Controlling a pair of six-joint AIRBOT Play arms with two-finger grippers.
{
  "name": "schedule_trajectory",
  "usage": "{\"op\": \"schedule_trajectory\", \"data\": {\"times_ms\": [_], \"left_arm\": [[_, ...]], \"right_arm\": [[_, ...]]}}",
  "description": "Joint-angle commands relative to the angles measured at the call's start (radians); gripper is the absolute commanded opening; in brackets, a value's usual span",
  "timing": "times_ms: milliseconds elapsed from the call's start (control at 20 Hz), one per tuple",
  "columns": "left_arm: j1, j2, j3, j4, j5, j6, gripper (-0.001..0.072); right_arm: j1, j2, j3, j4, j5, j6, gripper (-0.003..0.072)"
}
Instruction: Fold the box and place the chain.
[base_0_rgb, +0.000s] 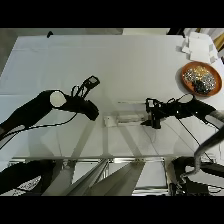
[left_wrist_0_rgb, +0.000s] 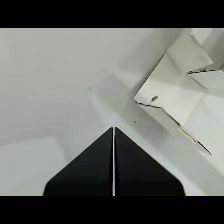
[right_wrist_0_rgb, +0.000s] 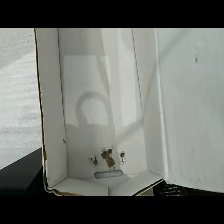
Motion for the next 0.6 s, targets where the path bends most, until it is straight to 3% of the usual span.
{"op": "schedule_trajectory", "data": {"times_ms": [0,150,550], "left_arm": [[0.013,-0.095,-0.007,-0.098,-0.011,-0.173,0.0004],[-0.02,-0.156,-0.007,-0.148,-0.004,-0.173,0.0004],[-0.056,-0.183,-0.007,-0.217,-0.007,-0.21,0.0003]], "right_arm": [[0.001,0.0,0.0,0.0,0.0,0.0,0.0455],[0.001,0.0,0.0,0.0,0.0,0.0,0.0455],[0.001,0.0,0.0,0.0,0.0,0.0,0.0455]]}}
